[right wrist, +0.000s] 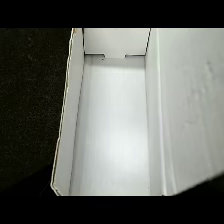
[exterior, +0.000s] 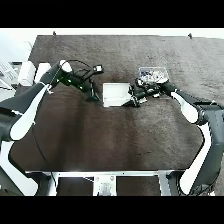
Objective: Fold the box and place the chain.
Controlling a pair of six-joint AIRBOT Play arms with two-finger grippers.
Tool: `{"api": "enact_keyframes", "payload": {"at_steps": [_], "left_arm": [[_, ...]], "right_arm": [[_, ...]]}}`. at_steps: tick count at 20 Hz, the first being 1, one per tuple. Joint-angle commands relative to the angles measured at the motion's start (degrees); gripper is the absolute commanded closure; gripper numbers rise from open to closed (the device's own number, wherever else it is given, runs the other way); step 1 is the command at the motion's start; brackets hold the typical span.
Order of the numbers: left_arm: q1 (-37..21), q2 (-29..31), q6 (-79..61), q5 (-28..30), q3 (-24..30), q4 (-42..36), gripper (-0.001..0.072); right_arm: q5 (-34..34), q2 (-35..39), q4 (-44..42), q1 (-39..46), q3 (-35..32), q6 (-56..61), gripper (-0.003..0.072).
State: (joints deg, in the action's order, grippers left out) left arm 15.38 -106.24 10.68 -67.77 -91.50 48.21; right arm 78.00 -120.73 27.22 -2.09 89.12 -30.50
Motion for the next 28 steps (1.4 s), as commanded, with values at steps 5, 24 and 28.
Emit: {"api": "enact_keyframes", "payload": {"at_steps": [5, 24, 28], "left_arm": [[-3.2, -3.7, -14.6, -2.2, 1.4, -7.7, -0.0011], [-2.9, -8.1, -23.2, -0.7, 1.4, -18.0, -0.0011], [-2.8, -9.2, -23.3, -0.4, 1.4, -18.9, -0.0011]], "right_arm": [[0.0, 0.0, 0.0, 0.0, 0.0, 0.0, 0.0209], [0.0, 0.0, 0.0, 0.0, 0.0, 0.0, 0.0209], [0.0, 0.0, 0.0, 0.0, 0.0, 0.0, 0.0209]]}}
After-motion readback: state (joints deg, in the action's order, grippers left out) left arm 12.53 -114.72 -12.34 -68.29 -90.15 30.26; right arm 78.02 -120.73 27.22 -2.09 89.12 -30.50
